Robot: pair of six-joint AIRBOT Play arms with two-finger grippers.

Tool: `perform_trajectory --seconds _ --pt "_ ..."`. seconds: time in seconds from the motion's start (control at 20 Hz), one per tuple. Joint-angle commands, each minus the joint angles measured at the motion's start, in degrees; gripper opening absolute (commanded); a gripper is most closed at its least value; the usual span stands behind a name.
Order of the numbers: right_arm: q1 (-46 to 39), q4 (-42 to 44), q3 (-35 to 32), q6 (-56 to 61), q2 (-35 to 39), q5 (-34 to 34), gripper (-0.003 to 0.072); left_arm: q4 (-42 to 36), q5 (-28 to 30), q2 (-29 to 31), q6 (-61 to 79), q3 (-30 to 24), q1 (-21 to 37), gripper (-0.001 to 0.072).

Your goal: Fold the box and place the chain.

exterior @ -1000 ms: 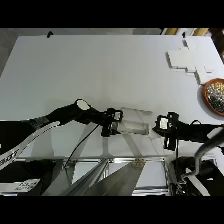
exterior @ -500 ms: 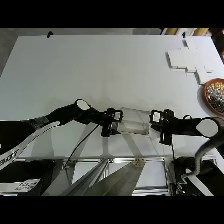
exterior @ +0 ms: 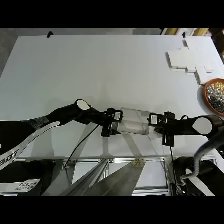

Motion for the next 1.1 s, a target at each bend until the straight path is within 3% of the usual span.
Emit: perform_trajectory --seconds 0.0,0.05,0.15,0.35,0.45,0.7,1.05 --pt "0.1 -1.3 0.0 0.0 -0.1 0.4 0.0023 0.0 0.0 0.0 0.0 0.0 0.0 0.0134" --pt "0.1 -0.5 0.0 0.0 -0.1 0.0 0.0031 0.0 0.0 0.0 0.0 0.0 0.0 0.0134" --pt "0.1 0.4 -0.3 0.0 -0.1 -2.0 0.0286 0.0 0.0 0.0 0.0 0.0 0.0 0.0134" --pt "0.1 3.5 -2.9 -8.1 -0.2 -3.3 0.0262 0.0 0.0 0.0 0.0 0.0 0.0 0.0134" --pt "0.1 7.2 -4.8 -12.3 -0.2 -4.8 0.0176 0.0 0.0 0.0 0.0 0.0 0.0 0.0134" --pt "0.1 9.3 -6.3 -13.4 -0.2 -10.3 0.0174 0.0 0.0 0.0 0.0 0.0 0.0 0.0134" --pt "0.1 16.8 -6.3 -15.0 -3.0 -11.8 0.0156 0.0 0.0 0.0 0.0 0.0 0.0 0.0134"
